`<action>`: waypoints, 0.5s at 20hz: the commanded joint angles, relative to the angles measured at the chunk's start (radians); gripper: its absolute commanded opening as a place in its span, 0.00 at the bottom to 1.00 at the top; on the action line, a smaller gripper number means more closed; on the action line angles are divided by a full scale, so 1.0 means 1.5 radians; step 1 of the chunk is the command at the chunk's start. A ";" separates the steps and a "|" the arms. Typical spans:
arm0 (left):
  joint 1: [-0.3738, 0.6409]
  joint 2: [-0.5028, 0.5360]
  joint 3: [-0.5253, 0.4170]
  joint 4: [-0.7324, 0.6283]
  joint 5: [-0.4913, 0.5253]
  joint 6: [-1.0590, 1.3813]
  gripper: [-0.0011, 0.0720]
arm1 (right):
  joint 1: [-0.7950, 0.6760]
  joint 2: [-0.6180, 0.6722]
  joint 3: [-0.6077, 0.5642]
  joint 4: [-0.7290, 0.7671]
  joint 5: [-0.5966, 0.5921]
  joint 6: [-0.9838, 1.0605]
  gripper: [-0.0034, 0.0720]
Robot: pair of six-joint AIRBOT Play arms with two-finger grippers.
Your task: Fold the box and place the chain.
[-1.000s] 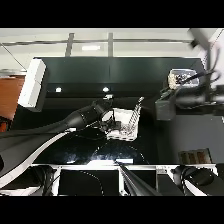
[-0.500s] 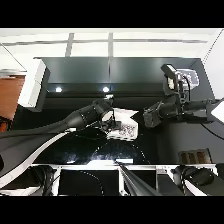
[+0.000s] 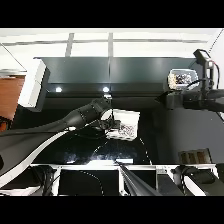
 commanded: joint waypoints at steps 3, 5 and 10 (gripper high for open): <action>0.003 0.020 0.048 0.003 -0.067 0.046 0.69 | -0.085 0.001 0.003 -0.008 0.036 -0.010 0.83; 0.006 0.055 0.052 0.003 -0.083 0.137 0.69 | -0.094 0.001 0.003 -0.009 0.037 -0.010 0.83; 0.082 0.163 0.028 -0.003 -0.207 0.333 0.68 | -0.096 0.000 0.002 -0.090 0.047 -0.010 0.83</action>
